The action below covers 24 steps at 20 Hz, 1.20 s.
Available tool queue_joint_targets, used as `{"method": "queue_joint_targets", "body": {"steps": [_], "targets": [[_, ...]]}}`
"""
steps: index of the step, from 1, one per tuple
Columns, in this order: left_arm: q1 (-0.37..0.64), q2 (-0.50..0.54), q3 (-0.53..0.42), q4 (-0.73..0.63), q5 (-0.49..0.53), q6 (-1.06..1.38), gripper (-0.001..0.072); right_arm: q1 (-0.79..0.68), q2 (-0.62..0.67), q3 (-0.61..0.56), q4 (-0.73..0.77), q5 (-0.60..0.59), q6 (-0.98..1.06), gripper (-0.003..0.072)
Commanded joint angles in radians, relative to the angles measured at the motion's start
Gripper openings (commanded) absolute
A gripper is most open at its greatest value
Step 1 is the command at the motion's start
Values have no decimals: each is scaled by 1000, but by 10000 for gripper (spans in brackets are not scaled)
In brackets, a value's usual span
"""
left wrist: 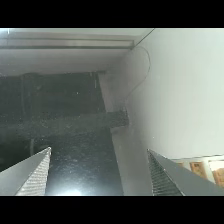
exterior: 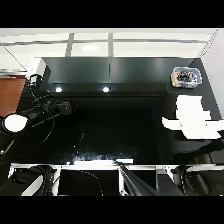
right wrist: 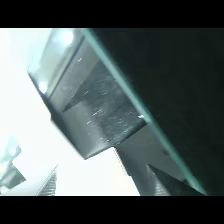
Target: Fold the box and place the chain.
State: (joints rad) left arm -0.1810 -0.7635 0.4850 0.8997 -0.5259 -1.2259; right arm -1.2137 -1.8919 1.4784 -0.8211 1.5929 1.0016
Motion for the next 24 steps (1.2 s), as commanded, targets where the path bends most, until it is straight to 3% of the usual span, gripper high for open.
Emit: {"method": "queue_joint_targets", "body": {"steps": [1,2,4,5,7,8,9,13,16,20,24], "targets": [[0,0,1,0,-1,0,705,28,-10,5,-23,45,-15,545],[0,0,1,0,-2,0,705,41,-10,5,-55,45,-15,542],[0,0,1,0,-3,-1,706,64,-10,5,-80,40,-17,446],[0,0,1,-1,-4,-1,706,70,-10,5,-72,38,-31,270],[0,0,1,-1,-7,-1,706,86,-5,4,-74,54,-43,194],[0,0,1,-1,-6,-1,705,96,-2,0,-74,76,-65,40],[0,0,1,-1,-6,-1,705,105,4,-15,-74,91,-77,14],[0,0,1,-1,-6,0,705,150,82,-137,-61,90,-78,12],[0,0,1,-1,-6,-1,705,202,203,-278,53,75,-84,10],[0,-1,1,0,0,0,705,353,470,-575,300,-130,-84,10],[0,-1,1,0,-10,0,705,619,739,-842,369,-352,-86,11]]}}
